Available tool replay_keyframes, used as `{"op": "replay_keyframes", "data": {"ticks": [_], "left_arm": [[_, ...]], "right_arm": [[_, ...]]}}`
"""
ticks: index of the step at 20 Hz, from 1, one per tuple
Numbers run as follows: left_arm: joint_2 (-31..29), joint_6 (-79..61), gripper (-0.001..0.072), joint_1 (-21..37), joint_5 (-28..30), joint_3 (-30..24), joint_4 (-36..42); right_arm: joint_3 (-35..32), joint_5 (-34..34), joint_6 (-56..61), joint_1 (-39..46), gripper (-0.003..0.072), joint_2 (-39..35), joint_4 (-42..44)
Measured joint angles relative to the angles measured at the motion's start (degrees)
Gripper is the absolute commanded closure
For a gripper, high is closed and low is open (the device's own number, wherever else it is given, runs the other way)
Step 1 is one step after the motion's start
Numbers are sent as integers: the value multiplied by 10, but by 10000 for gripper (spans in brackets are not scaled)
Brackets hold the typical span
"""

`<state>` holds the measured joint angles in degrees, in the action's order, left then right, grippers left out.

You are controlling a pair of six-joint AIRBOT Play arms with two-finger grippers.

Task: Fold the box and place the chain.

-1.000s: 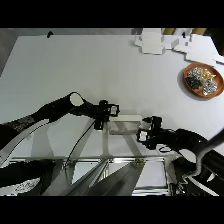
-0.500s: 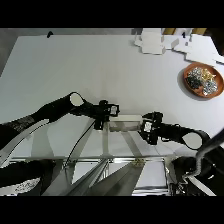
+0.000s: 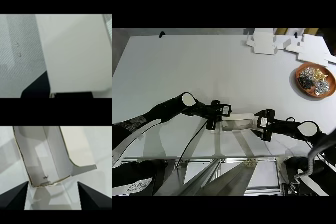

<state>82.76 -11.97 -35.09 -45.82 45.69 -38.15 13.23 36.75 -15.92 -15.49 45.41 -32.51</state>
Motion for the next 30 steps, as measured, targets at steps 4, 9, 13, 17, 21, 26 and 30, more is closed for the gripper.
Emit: {"op": "replay_keyframes", "data": {"ticks": [4, 9, 13, 17, 21, 26, 30], "left_arm": [[0, 0, 699, 0, 0, 0, 0], [0, -1, 699, 0, -1, 0, -1], [0, 0, 699, 0, -1, 0, -1], [0, 0, 699, 0, -1, 0, -1], [0, 0, 699, 0, -1, 0, -1], [0, 0, 699, 0, -1, 0, -1], [0, 0, 699, 0, -1, 0, -1]], "right_arm": [[3, 43, -77, 11, 8, 47, 56], [17, 90, -127, 29, 8, 113, 80], [32, 112, -139, 57, 31, 146, 83], [38, 121, -164, 67, 31, 172, 91], [41, 125, -189, 70, 31, 191, 106], [43, 128, -202, 68, 40, 207, 114], [51, 128, -205, 54, 40, 224, 116]]}}
